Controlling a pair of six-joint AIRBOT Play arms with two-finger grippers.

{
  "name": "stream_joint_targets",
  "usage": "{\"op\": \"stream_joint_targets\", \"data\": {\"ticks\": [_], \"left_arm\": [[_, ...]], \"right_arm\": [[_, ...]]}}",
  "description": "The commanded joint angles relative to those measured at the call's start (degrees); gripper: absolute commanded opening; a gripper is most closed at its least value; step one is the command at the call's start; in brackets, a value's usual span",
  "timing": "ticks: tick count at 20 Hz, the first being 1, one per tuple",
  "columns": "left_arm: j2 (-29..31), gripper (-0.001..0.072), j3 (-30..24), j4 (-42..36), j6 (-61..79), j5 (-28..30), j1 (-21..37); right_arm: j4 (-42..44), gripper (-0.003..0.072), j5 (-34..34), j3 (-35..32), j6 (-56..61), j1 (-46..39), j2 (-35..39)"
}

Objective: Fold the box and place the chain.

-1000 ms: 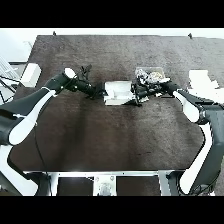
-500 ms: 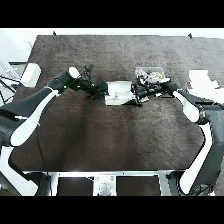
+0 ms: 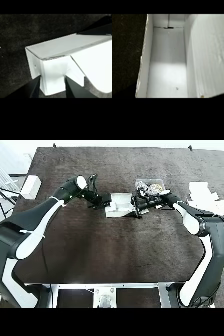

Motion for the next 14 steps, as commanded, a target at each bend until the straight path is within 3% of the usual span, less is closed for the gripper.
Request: {"op": "stream_joint_targets", "data": {"ticks": [1,8,14], "left_arm": [[-1.4,0.0357,3.0,4.5,-5.7,-2.4,-1.5],[-2.9,0.0357,5.8,11.2,-11.7,-5.7,-3.8],[-8.5,0.0357,15.1,17.1,-15.3,-12.4,-5.6]], "right_arm": [[0.0,0.0583,0.0,0.0,0.0,0.0,0.0],[0.0,0.0583,0.0,0.0,0.0,0.0,0.0],[0.0,0.0582,0.0,0.0,0.0,0.0,0.0]]}}
